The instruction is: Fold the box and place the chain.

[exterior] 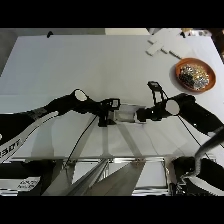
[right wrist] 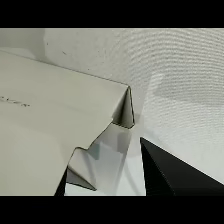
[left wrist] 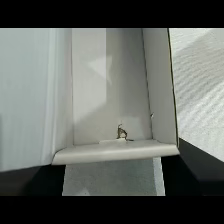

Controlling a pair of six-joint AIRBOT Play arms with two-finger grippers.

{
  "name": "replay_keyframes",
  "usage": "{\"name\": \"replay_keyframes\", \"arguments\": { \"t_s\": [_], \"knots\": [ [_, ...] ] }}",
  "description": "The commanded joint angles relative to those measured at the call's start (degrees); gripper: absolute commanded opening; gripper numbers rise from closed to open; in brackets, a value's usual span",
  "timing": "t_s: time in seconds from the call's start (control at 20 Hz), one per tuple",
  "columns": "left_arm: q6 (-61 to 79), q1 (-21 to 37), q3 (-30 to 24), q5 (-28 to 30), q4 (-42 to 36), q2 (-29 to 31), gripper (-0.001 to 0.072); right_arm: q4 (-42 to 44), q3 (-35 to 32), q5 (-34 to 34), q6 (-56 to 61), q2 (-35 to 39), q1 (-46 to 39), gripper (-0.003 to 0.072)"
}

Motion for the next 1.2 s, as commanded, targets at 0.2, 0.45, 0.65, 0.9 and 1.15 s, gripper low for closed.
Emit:
{"name": "replay_keyframes", "arguments": {
  "t_s": [0.2, 0.45, 0.65, 0.9, 1.15],
  "knots": [
    [0.0, 0.0, 0.0, 0.0, 0.0, 0.0, 0.0009, -2.6, 5.4, 1.3, 10.7, -7.0, 5.8, 0.0478],
    [0.0, 0.0, 0.0, 0.0, 0.0, 0.0, 0.0009, -2.8, 8.0, 1.4, 14.4, -9.5, 7.9, 0.0426],
    [0.0, 0.0, 0.0, 0.0, 0.0, 0.0, 0.0009, -3.4, 8.0, 1.6, 14.8, -10.0, 9.2, 0.0396],
    [0.0, 0.0, 0.0, 0.0, 0.0, 0.0, 0.0009, -8.7, 8.0, 5.9, 18.9, -10.1, 9.2, 0.0368],
    [0.0, 0.0, 0.0, 0.0, 0.0, 0.0, 0.0009, -8.8, 8.0, 5.6, 20.1, -11.3, 9.2, 0.0162]
  ]
}}
